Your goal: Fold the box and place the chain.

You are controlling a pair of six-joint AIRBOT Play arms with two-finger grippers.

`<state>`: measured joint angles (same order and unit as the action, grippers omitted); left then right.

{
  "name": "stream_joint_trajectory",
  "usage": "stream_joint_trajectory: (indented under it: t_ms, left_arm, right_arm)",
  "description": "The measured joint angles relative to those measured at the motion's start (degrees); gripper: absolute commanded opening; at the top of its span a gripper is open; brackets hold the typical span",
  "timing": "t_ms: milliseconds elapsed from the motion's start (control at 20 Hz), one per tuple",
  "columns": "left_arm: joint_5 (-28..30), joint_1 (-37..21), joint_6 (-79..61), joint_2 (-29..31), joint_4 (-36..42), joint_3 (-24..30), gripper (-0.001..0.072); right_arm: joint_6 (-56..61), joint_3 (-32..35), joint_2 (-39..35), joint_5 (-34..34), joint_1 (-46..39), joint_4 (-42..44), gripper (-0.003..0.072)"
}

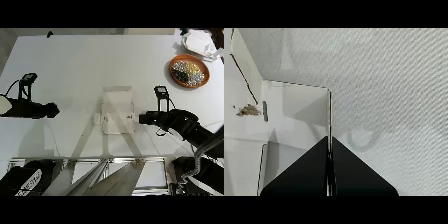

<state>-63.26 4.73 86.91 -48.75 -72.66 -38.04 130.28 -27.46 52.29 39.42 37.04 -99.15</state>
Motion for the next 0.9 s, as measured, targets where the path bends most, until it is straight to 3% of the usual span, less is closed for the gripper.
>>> stream_joint_trajectory:
  t_ms: [100, 300, 400, 500, 650, 900]
  left_arm:
    - [2.82, 1.40, -9.46, -3.54, 10.99, 0.00, 0.0522]
    - [6.03, 4.13, -31.19, -16.04, 34.27, -1.77, 0.0541]
    - [4.81, 5.35, -39.52, -24.04, 41.64, -4.90, 0.0596]
    - [2.54, 6.43, -45.03, -31.01, 45.81, -8.72, 0.0641]
    - [1.31, 7.52, -49.96, -38.23, 48.65, -13.57, 0.0640]
    - [1.18, 10.05, -55.39, -43.04, 47.34, -16.79, 0.0630]
  right_arm:
    - [0.00, 0.00, 0.00, 0.00, 0.00, 0.04, 0.0021]
    - [0.00, 0.00, 0.00, -0.17, -0.02, 0.11, 0.0021]
    - [-0.02, 0.00, 0.00, -0.59, 0.00, 0.15, 0.0020]
    - [-0.04, 0.00, 0.00, -0.92, -0.02, 0.17, 0.0020]
    - [-0.17, 0.00, 0.00, -1.20, 0.00, 0.22, 0.0020]
    - [-0.22, 0.00, 0.00, -1.42, 0.00, 0.26, 0.0021]
